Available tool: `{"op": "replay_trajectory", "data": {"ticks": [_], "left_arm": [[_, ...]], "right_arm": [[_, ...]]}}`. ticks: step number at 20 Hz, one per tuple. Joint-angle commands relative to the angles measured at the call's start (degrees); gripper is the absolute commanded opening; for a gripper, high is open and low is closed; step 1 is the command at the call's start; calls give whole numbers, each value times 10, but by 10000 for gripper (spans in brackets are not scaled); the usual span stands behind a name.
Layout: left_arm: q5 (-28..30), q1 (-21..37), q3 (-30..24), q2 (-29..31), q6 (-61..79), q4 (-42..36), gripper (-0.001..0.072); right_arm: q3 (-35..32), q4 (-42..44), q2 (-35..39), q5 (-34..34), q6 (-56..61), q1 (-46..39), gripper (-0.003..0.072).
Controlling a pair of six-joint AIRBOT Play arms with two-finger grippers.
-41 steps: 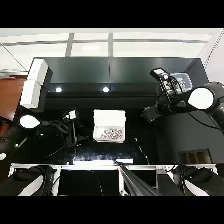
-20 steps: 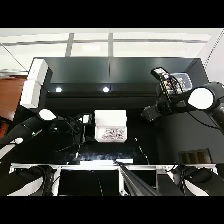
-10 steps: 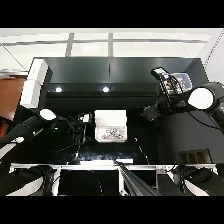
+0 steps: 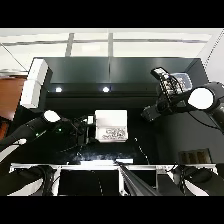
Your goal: Fold the box and place the chain.
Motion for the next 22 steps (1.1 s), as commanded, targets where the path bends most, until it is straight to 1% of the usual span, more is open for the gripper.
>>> {"op": "replay_trajectory", "data": {"ticks": [1,2,4,5,6,8,9,11,15,17,20,21,22], "left_arm": [[18,-5,0,0,-10,-2,720],[18,-5,0,0,-10,-2,718],[17,-5,0,0,-10,-2,688],[17,-5,0,0,-10,-2,600],[17,-5,0,0,-10,-2,486],[17,-5,0,0,-10,-1,446],[17,-5,0,0,-11,3,443],[16,-5,0,0,-11,3,442],[17,-5,0,0,-11,3,443],[18,-5,0,0,-11,3,443],[18,-5,0,0,-11,3,442],[17,-5,0,0,-11,3,442],[17,-5,0,0,-11,3,442]], "right_arm": [[0,0,0,-5,0,0,713],[0,0,0,-9,0,0,713],[0,1,-1,-17,6,0,713],[0,-1,-6,-22,23,0,713],[0,-5,-12,-37,47,0,713],[0,3,-27,-88,59,0,713],[5,14,-39,-110,59,0,713],[31,40,-78,-123,51,0,714],[97,120,-184,-124,-50,0,714],[104,174,-222,-113,-119,0,713],[104,250,-244,-53,-272,0,712],[106,278,-243,-19,-334,0,712],[114,294,-242,12,-369,0,712]]}}
